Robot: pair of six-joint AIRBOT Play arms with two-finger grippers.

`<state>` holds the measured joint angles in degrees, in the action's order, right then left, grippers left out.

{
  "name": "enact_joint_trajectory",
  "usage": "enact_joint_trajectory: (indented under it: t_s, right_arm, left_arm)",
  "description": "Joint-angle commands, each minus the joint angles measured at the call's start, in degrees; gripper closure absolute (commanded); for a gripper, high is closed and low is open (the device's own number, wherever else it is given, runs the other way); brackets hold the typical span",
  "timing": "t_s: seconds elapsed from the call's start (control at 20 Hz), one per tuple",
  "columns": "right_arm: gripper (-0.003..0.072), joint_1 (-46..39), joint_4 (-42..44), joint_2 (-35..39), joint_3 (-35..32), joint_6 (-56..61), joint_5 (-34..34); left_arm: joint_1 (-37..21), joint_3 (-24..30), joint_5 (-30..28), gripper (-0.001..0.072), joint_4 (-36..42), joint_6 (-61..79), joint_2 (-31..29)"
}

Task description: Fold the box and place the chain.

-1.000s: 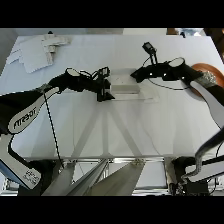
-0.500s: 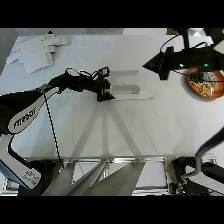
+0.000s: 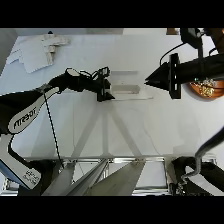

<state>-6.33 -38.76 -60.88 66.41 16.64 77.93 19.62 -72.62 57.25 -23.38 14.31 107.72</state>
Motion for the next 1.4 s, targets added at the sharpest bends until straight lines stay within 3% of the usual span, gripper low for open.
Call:
enact_joint_trajectory:
  t_s: [0.0,0.1,0.35,0.45,0.7,1.05,1.35]
  right_arm:
    - [0.0467,0.07,-5.11,0.37,-5.79,-4.81,-11.85]
    - [0.0443,0.07,-8.55,-1.22,-9.94,-8.83,-20.04]
    - [0.0344,0.07,-11.39,-16.96,-10.47,-18.14,-21.27]
    - [0.0344,0.07,-11.43,-21.46,-10.45,-24.44,-24.11]
    - [0.0346,0.07,-10.91,-26.45,-10.14,-27.63,-35.32]
    - [0.0350,2.56,-4.04,-28.61,-8.24,-36.92,-35.08]
    - [0.0439,4.11,-6.01,-28.89,-8.24,-38.16,-32.83]
  left_arm:
    - [0.00,0.00,-0.02,0.0432,-0.02,0.00,-0.02]
    - [0.02,0.00,-0.02,0.0432,-0.02,0.00,-0.02]
    - [0.00,0.00,-0.02,0.0432,-0.02,0.00,-0.02]
    - [0.02,0.00,-0.02,0.0432,-0.02,0.00,-0.02]
    - [0.02,-0.02,-0.02,0.0432,-0.02,0.00,-0.02]
    - [0.02,0.00,-0.02,0.0432,-0.02,0.00,-0.02]
    - [0.00,0.00,-0.02,0.0432,0.00,0.00,-0.02]
